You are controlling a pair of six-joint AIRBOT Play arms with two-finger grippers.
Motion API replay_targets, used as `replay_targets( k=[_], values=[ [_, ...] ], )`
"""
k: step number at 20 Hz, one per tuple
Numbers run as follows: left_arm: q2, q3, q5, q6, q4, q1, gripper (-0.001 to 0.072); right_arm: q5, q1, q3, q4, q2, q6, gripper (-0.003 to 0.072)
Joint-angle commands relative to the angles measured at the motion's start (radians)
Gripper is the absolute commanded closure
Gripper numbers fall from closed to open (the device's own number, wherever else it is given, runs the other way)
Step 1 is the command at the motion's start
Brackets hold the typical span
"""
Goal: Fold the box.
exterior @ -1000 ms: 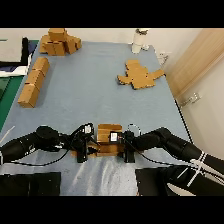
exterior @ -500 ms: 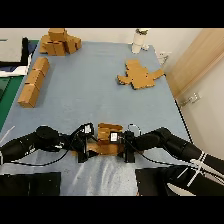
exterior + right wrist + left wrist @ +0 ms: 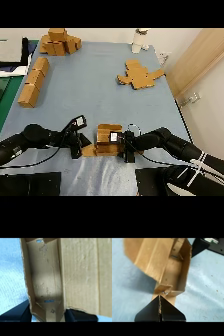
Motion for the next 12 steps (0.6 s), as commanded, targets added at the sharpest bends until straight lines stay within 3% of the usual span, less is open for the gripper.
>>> replay_targets(
  k=[1,3,4,6,12],
  values=[
    [0.206,0.000,-0.053,-0.676,0.419,0.080,0.0698,0.000,0.000,0.001,0.000,0.000,0.000,0.0244],
    [0.296,-0.001,-0.143,-1.257,0.645,0.163,0.0697,0.000,0.000,0.001,0.000,0.000,0.000,0.0244],
    [0.312,-0.006,-0.202,-1.397,0.703,0.200,0.0698,0.000,0.000,0.001,0.001,0.000,0.000,0.0244],
    [0.302,-0.031,-0.281,-1.382,0.662,0.242,0.0698,0.000,0.000,0.001,0.000,0.000,0.000,0.0244],
    [0.127,-0.064,-0.269,-1.275,0.482,0.190,0.0699,0.000,0.000,0.001,0.000,0.000,0.000,0.0244]
  ],
)
